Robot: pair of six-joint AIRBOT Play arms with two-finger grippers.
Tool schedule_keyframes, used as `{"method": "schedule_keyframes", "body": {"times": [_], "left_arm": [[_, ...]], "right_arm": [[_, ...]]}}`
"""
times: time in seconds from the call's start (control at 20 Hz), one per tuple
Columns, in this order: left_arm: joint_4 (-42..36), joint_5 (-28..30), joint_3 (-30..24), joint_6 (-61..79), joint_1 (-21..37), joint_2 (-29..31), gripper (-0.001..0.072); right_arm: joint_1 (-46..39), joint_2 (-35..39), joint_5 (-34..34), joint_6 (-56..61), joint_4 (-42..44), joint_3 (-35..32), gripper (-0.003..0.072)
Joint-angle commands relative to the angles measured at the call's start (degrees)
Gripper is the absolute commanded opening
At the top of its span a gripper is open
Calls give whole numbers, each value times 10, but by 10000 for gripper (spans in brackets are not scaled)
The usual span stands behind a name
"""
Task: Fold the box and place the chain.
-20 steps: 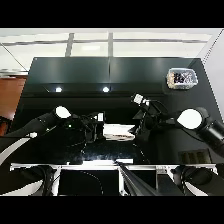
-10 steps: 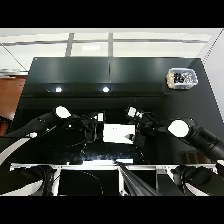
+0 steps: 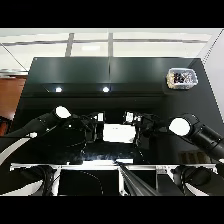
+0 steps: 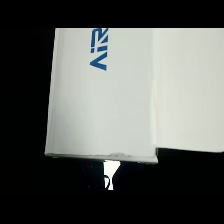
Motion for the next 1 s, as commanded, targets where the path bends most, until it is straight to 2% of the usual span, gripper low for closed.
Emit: {"method": "schedule_keyframes", "body": {"times": [0.0, 0.45, 0.65, 0.95], "left_arm": [[0, 0, 0, 0, 0, 0, 457], [0, 0, 0, 0, 0, 0, 458], [0, 0, 0, 0, 0, 0, 458], [0, 0, 0, 0, 0, 0, 458]], "right_arm": [[0, 0, -16, 2, -23, 2, 700], [0, 0, -20, 51, -55, 3, 695], [0, 0, 50, 50, -48, 18, 696], [4, 0, 50, 50, -36, 18, 696]]}}
